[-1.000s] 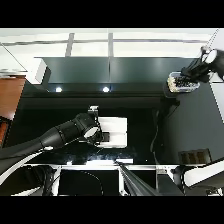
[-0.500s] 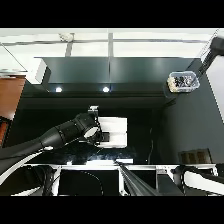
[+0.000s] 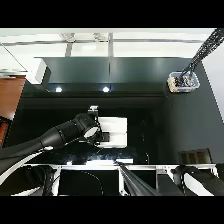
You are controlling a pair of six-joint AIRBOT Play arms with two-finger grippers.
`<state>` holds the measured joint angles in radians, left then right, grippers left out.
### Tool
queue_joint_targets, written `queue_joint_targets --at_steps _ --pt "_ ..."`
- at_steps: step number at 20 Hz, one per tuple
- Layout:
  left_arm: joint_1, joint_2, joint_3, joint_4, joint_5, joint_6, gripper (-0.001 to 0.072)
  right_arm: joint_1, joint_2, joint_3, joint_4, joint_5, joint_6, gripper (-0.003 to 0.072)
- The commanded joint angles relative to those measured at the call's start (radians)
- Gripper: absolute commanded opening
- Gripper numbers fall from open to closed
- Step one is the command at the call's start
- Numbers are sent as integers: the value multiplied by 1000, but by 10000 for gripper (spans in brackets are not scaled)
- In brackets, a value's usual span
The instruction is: Fold the box and place the chain.
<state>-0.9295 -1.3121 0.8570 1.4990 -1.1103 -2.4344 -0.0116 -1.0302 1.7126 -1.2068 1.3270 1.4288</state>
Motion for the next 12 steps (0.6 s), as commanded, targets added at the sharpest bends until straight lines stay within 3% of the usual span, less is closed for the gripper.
queue_joint_targets --at_steps 1,7,12 --pt "0 0 0 -1 2 0 25 174 67 0 14 117 -12 7" --pt "0 0 0 -1 2 0 25 423 71 -78 160 287 -24 7" --pt "0 0 0 0 2 0 25 585 71 -272 257 227 -35 7"
